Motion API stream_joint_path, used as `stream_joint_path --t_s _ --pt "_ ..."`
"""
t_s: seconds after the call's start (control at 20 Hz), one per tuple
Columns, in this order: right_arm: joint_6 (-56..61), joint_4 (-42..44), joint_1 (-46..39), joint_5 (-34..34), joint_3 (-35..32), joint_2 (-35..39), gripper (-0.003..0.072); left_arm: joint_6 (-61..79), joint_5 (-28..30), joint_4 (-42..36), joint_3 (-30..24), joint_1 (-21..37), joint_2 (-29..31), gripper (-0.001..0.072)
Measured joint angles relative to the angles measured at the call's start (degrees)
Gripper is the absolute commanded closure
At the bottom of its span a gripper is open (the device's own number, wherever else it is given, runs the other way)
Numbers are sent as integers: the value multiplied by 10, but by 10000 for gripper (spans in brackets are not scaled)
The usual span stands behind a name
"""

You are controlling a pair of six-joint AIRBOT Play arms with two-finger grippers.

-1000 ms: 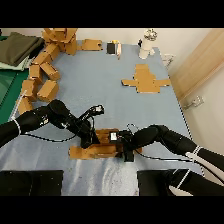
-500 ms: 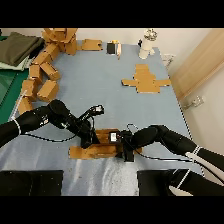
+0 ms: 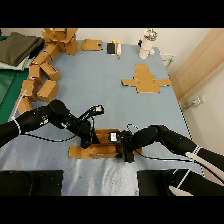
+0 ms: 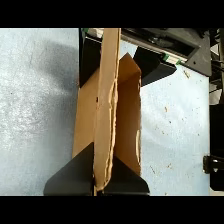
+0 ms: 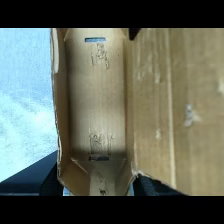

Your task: Fold the box.

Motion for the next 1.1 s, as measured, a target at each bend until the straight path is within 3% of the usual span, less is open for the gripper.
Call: stream_joint_path --t_s 0.7,0.75,0.8,0.85,1.1 --pt "0 0 0 -3 0 0 186 2 20 -9 0 0 0 696" --pt "0 0 0 -3 0 0 186 2 18 -9 0 0 0 637" --pt "0 0 0 -5 0 0 186 0 18 -9 0 0 0 367" --pt "0 2 1 -9 0 0 186 -2 23 2 -3 -1 -1 302" --pt "0 0 1 -7 0 0 186 -35 4 -2 3 7 5 300"
